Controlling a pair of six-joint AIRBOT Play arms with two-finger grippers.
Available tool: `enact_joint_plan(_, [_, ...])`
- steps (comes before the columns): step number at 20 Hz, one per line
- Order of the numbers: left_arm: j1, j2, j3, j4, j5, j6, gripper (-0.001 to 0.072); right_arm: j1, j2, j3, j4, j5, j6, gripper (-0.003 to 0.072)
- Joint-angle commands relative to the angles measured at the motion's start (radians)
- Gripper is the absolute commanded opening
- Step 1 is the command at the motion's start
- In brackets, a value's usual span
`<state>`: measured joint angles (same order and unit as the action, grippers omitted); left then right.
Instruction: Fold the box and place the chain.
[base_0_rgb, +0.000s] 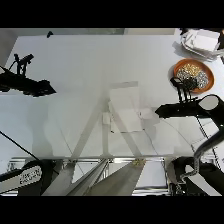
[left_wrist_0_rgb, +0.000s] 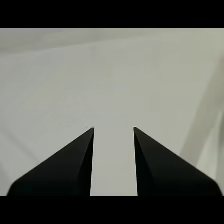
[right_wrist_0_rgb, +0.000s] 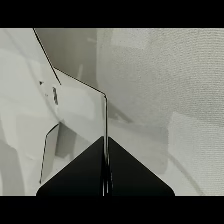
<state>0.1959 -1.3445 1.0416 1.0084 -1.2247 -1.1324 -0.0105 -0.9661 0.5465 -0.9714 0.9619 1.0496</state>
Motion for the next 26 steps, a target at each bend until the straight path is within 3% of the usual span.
enact_joint_plan(1, [-0.071,-0.032,-0.005,-0.254,-0.061,0.313,0.0325,0.001,0.001,0.0,0.0,-0.001,0.0,0.0015])
enact_joint_plan(2, [-0.129,-0.056,-0.005,-0.295,-0.072,0.387,0.0405,0.001,0.001,0.0,0.0,-0.001,0.0,0.0015])
enact_joint_plan(3, [-0.197,-0.084,-0.005,-0.326,-0.063,0.443,0.0421,0.001,0.001,0.0,0.0,0.0,0.0,0.0015])
enact_joint_plan(6, [-0.392,-0.18,-0.004,-0.424,0.02,0.563,0.0421,0.001,0.001,0.0,0.001,0.0,0.0,0.0015])
enact_joint_plan(9, [-0.494,-0.293,0.013,-0.562,0.047,0.661,0.0422,0.001,0.001,0.0,0.001,0.011,0.0,0.0015])
enact_joint_plan(14, [-0.526,-0.399,0.088,-0.596,0.047,0.676,0.0438,0.001,0.001,0.0,0.0,0.041,-0.003,0.0015])
enact_joint_plan(23, [-0.586,-0.443,0.106,-0.612,0.039,0.733,0.0435,0.001,0.001,0.0,0.0,0.041,-0.003,0.0015])
enact_joint_plan(26, [-0.616,-0.457,0.108,-0.612,0.04,0.755,0.0383,0.001,0.001,0.0,0.0,0.041,-0.003,0.0015])
